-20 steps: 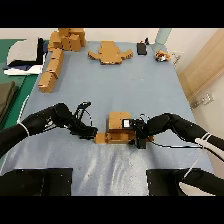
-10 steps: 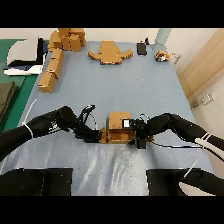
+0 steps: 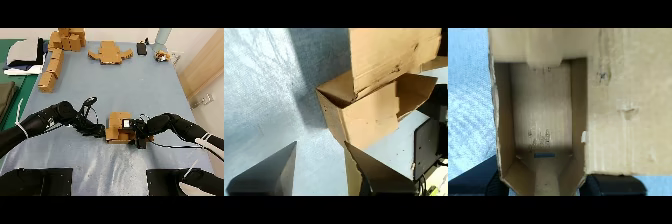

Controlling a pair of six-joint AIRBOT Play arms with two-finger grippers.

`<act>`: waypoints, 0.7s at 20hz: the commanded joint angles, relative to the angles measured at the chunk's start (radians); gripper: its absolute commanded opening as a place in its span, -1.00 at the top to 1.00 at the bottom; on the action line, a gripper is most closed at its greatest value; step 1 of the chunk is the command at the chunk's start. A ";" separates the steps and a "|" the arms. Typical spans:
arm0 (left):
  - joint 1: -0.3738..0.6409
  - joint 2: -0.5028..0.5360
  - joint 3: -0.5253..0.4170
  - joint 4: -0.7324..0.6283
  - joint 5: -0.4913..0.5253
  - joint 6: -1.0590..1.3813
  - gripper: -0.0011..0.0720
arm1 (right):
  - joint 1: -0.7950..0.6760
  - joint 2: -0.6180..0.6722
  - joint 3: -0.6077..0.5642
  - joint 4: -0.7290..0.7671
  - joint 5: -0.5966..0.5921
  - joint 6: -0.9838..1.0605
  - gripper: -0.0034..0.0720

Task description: Fold the box.

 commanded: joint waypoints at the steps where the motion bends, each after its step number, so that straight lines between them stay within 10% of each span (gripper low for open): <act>1: -0.004 -0.001 0.028 0.007 0.005 -0.023 -0.19 | 0.000 0.001 0.000 0.000 0.000 0.000 -0.23; 14: -0.021 -0.029 0.100 -0.018 -0.056 -0.021 -0.52 | 0.000 0.001 0.000 0.000 0.000 0.000 -0.24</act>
